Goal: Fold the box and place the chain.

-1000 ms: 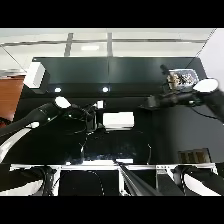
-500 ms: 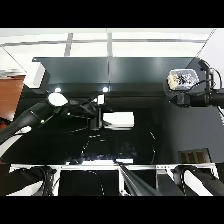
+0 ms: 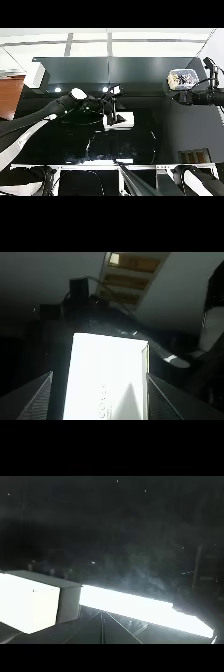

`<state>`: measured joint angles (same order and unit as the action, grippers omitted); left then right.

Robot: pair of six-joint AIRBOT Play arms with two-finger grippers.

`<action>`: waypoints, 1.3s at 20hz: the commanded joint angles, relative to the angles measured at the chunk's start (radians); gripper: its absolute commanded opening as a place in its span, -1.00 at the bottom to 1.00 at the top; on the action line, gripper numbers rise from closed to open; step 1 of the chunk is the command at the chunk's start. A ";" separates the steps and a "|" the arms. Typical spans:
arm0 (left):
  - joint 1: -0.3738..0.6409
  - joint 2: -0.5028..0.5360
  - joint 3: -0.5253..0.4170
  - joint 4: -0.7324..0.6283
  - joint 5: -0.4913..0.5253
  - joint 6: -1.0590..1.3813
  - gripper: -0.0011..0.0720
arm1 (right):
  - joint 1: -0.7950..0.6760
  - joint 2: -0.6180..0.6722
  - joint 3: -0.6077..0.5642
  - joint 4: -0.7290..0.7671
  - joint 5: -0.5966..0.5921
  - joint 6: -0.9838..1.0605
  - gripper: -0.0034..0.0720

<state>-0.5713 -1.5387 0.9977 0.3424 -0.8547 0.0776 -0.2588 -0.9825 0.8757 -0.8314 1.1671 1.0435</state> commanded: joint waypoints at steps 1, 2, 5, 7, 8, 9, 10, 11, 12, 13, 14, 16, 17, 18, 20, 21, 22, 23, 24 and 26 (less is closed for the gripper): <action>-0.003 -0.026 0.012 0.016 -0.040 -0.016 0.96 | -0.001 0.001 0.000 0.000 -0.029 -0.018 -0.88; -0.003 -0.026 0.012 0.027 -0.040 -0.037 0.96 | -0.001 0.001 0.000 0.000 -0.032 -0.023 -0.88; -0.004 -0.026 0.012 0.109 -0.041 -0.079 0.96 | -0.001 0.001 0.000 0.000 -0.038 -0.024 -0.88; -0.004 -0.026 0.012 0.141 -0.048 -0.087 0.96 | -0.001 0.001 0.000 0.000 -0.040 -0.026 -0.88; -0.004 -0.026 0.012 0.146 -0.052 -0.087 0.96 | -0.001 0.001 0.000 0.000 -0.042 -0.026 -0.88; -0.004 -0.026 0.012 0.148 -0.056 -0.087 0.96 | -0.001 0.001 0.000 0.000 -0.043 -0.026 -0.88; -0.004 -0.026 0.013 0.148 -0.063 -0.087 0.96 | -0.001 0.001 0.000 0.000 -0.043 -0.026 -0.88; -0.004 -0.026 0.013 0.148 -0.069 -0.087 0.96 | -0.001 0.001 0.000 0.000 -0.043 -0.026 -0.88; -0.004 -0.026 0.013 0.149 -0.070 -0.086 0.96 | -0.001 0.001 0.000 0.000 -0.043 -0.026 -0.88; -0.004 -0.026 0.013 0.158 -0.068 -0.086 0.96 | -0.001 0.001 0.000 0.000 -0.043 -0.026 -0.88; -0.004 -0.026 0.013 0.175 -0.068 -0.086 0.96 | -0.001 0.001 -0.001 0.000 -0.043 -0.026 -0.88; -0.009 -0.026 0.013 0.226 -0.064 -0.086 0.96 | -0.001 0.001 0.000 0.000 -0.043 -0.026 -0.88; -0.014 -0.026 0.013 0.254 -0.054 -0.085 0.96 | -0.001 0.001 0.000 0.000 -0.043 -0.026 -0.88; -0.026 -0.026 0.013 0.286 -0.027 -0.085 0.96 | -0.001 0.001 0.000 0.000 -0.043 -0.026 -0.88; -0.063 -0.027 0.013 0.343 0.055 -0.086 0.96 | -0.001 0.001 0.000 0.000 -0.043 -0.026 -0.88; -0.082 -0.027 0.014 0.390 0.091 -0.138 0.95 | -0.001 0.001 -0.001 0.000 -0.043 -0.026 -0.88; -0.097 -0.027 0.022 0.436 0.104 -0.240 0.90 | -0.001 0.001 0.000 0.000 -0.042 -0.026 -0.88; -0.106 -0.027 0.039 0.487 0.090 -0.344 0.67 | -0.001 0.001 0.000 0.000 -0.042 -0.026 -0.88; -0.110 -0.025 0.064 0.543 0.045 -0.424 0.22 | -0.001 0.001 0.000 0.000 -0.043 -0.026 -0.88; -0.100 -0.011 0.128 0.657 -0.079 -0.608 -0.10 | -0.001 0.001 0.000 0.000 -0.042 -0.026 -0.88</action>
<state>-0.6651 -1.5608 1.0657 0.8215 -0.8349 -0.2687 -0.2588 -0.9825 0.8757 -0.8314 1.1244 1.0176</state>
